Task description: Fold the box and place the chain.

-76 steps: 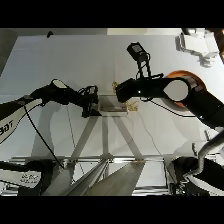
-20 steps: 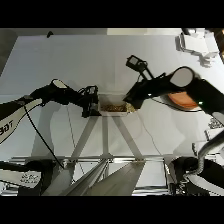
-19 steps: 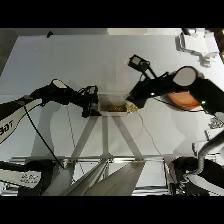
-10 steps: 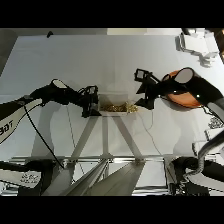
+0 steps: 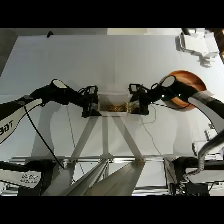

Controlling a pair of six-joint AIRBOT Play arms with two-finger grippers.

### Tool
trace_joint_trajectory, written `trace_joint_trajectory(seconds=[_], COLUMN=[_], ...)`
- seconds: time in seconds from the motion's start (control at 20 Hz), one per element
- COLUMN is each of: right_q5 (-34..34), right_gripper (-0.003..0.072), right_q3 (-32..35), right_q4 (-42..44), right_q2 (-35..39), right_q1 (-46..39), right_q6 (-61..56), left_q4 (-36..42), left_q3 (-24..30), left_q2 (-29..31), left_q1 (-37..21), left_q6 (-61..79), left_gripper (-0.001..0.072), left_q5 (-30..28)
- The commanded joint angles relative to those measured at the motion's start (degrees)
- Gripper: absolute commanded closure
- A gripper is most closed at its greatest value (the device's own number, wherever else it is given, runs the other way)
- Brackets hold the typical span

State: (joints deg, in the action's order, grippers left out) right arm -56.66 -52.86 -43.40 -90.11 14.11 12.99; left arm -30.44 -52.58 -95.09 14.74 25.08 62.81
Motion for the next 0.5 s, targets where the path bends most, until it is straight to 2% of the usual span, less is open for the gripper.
trace_joint_trajectory(seconds=[0.0, 0.05, 0.1, 0.15, 0.2, 0.25, 0.3, 0.35, 0.45], right_q5=[4.15, 5.84, 7.1, 7.34, 7.1, 6.75, 6.45, 6.25, 5.79], right_gripper=[0.0044, 0.0048, 0.0087, 0.0235, 0.0416, 0.0558, 0.0636, 0.0671, 0.0671], right_q3=[1.95, 2.71, 3.23, 3.37, 3.37, 3.37, 3.37, 3.37, 3.37], right_q4=[0.33, 0.35, -0.13, -1.44, -2.4, -2.91, -3.28, -3.39, -3.39], right_q2=[-1.18, -1.2, -1.2, -1.2, -1.2, -1.18, -1.11, -0.96, 0.17], right_q1=[2.03, 2.01, 1.95, 1.95, 1.95, 1.97, 1.97, 1.97, 1.97], right_q6=[2.95, 2.93, 2.89, 1.68, -0.13, -2.25, -4.07, -5.66, -7.17], left_q4=[-0.02, -0.02, -0.02, -0.04, -0.02, -0.02, -0.02, -0.02, -0.02], left_q3=[0.0, -0.02, -0.02, 0.0, -0.02, 0.0, -0.02, -0.02, 0.0], left_q2=[0.04, 0.04, 0.04, 0.04, 0.04, 0.04, 0.04, 0.04, 0.04], left_q1=[0.0, 0.0, 0.0, -0.02, 0.0, -0.02, -0.02, -0.02, 0.0], left_q6=[0.0, 0.0, 0.0, 0.0, 0.0, 0.0, 0.0, 0.0, 0.0], left_gripper=[0.0497, 0.0497, 0.0497, 0.0497, 0.0497, 0.0497, 0.0497, 0.0497, 0.0497], left_q5=[0.0, 0.0, 0.0, -0.02, -0.02, 0.0, -0.02, 0.0, -0.02])
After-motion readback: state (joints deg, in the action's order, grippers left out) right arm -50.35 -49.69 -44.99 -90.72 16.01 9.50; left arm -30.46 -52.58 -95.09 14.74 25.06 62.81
